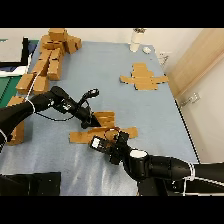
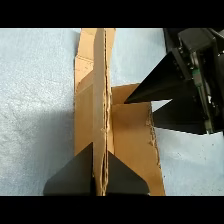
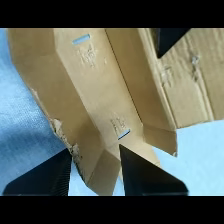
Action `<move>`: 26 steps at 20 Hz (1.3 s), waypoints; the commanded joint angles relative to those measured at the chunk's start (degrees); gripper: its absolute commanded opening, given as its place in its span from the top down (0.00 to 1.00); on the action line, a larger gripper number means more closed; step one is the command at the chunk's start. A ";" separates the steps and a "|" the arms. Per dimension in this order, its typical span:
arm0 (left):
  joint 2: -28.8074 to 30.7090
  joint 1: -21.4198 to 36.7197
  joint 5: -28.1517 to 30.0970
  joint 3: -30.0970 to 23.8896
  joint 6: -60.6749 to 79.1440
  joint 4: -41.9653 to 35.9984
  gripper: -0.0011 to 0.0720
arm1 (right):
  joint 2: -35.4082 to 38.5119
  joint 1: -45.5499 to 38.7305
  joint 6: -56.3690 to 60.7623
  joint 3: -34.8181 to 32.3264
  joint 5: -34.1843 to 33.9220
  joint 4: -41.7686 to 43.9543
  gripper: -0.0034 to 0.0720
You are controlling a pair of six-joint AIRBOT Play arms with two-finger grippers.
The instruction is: Fold the box.
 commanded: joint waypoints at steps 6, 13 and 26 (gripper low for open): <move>-0.02 0.02 0.02 0.04 0.00 0.00 0.97 | 4.72 -1.57 -6.21 0.66 -0.09 -0.70 0.00; -0.02 0.00 0.00 0.04 0.00 0.00 0.97 | 7.93 -8.63 -15.52 -0.39 2.38 1.90 0.00; -0.02 0.00 0.02 0.04 0.00 0.00 0.97 | 3.56 -42.51 -101.00 2.36 5.46 70.58 0.00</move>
